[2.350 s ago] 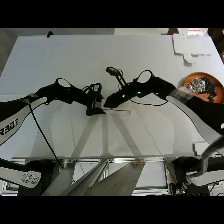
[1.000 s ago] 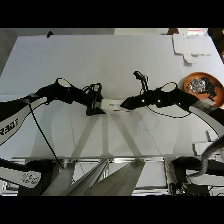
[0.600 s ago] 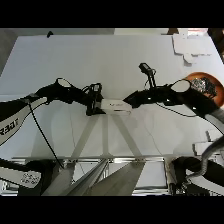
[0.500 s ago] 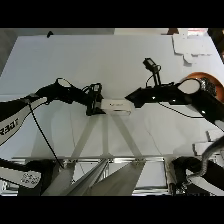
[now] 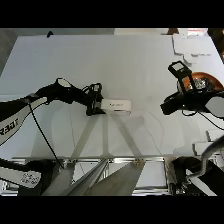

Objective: Fold the box and place the chain.

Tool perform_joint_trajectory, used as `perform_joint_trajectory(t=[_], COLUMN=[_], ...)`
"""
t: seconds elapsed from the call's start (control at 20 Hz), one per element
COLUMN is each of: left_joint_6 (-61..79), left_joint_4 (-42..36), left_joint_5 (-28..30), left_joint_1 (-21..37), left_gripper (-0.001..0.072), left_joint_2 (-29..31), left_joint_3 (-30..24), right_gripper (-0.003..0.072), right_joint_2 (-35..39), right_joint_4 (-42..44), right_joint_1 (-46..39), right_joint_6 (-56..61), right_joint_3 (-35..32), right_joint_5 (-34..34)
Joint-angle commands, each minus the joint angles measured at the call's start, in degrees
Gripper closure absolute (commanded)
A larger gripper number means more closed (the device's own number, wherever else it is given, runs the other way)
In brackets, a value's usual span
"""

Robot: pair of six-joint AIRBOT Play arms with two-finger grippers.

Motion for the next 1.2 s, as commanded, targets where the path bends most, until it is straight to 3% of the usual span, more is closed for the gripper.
perform_joint_trajectory(t=[0.0,0.6,0.7,0.75,0.9,1.15], left_joint_6=[0.02,0.02,0.20,0.02,-0.09,-2.89], left_joint_4=[0.02,-1.88,-1.95,-1.90,-0.79,0.61], left_joint_5=[0.00,-1.05,-1.01,-1.20,-0.35,7.13], left_joint_1=[0.00,0.00,0.00,-0.02,0.00,0.00], left_gripper=[0.0502,0.0508,0.0703,0.0704,0.0705,0.0705], left_joint_2=[0.02,0.02,0.33,0.87,5.84,23.15], left_joint_3=[0.00,0.00,0.00,0.00,0.00,0.00], right_gripper=[0.0673,0.0673,0.0673,0.0673,0.0673,0.0673], right_joint_2=[0.79,0.79,0.79,0.79,0.79,0.79], right_joint_4=[-7.06,-6.58,-6.58,-6.58,-6.58,-6.58], right_joint_1=[0.02,0.02,0.02,0.02,0.02,0.02], right_joint_6=[5.70,5.68,5.68,5.68,5.68,5.68], right_joint_3=[0.07,0.07,0.07,0.07,0.07,0.07], right_joint_5=[3.98,3.98,3.98,3.98,3.98,3.98])
